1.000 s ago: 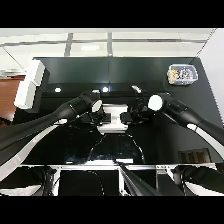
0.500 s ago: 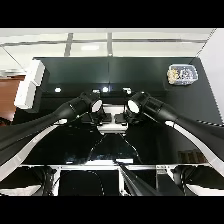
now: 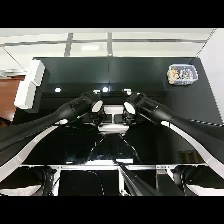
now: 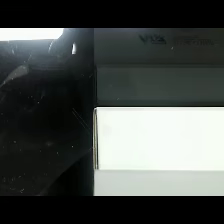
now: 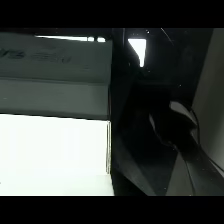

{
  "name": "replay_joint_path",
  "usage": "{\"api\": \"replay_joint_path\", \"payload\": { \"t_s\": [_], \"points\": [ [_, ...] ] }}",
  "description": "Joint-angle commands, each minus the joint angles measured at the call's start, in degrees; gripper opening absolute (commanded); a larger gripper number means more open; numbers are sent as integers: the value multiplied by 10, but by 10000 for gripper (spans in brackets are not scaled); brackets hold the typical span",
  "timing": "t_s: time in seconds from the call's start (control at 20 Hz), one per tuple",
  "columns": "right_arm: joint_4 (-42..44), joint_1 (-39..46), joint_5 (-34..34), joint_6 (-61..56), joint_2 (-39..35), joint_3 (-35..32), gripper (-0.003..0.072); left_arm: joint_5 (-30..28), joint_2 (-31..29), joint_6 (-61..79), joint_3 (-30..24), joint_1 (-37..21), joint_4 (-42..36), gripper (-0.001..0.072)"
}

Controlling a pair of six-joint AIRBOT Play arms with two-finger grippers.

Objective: Fold the box and place the chain.

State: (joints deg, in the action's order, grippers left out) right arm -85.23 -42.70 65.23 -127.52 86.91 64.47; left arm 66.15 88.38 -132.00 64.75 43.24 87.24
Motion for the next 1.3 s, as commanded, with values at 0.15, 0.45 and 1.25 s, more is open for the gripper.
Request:
{"api": "replay_joint_path", "payload": {
  "t_s": [0.15, 0.45, 1.25],
  "points": [
    [-3, -2, 5, -9, 2, 1, 24, 1, 0, 2, 0, 0, 3, 27],
    [3, 2, 3, -17, 2, 0, 152, 1, 0, 2, 0, 0, 3, 27],
    [19, 16, 7, -18, -2, 4, 270, 2, 0, 2, 0, 0, 3, 27]
  ]
}}
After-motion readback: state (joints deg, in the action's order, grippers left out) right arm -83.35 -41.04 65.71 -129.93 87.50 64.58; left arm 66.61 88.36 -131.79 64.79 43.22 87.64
